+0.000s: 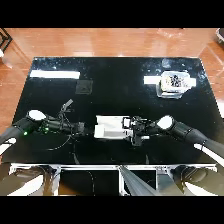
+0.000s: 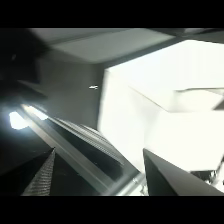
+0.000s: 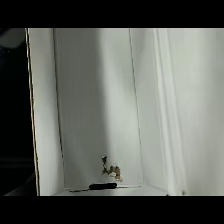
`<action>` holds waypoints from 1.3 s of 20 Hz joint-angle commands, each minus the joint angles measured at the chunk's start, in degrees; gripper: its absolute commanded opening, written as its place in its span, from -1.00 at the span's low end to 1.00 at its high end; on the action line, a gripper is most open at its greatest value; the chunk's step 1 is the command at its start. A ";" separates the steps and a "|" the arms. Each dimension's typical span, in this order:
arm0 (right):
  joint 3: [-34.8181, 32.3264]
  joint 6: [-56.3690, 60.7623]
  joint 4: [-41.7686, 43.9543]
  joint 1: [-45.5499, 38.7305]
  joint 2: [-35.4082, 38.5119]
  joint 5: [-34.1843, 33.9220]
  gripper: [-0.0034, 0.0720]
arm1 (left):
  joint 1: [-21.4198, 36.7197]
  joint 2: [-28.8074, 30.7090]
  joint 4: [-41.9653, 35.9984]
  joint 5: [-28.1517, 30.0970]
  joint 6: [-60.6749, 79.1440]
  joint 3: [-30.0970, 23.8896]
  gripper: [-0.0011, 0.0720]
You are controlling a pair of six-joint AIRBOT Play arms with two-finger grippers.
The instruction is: Fold the box and place the chain.
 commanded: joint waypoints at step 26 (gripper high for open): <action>0.00 0.57 -1.99 1.70 -0.15 -0.52 0.23 | -22.12 1.03 10.58 11.85 -26.62 10.45 0.73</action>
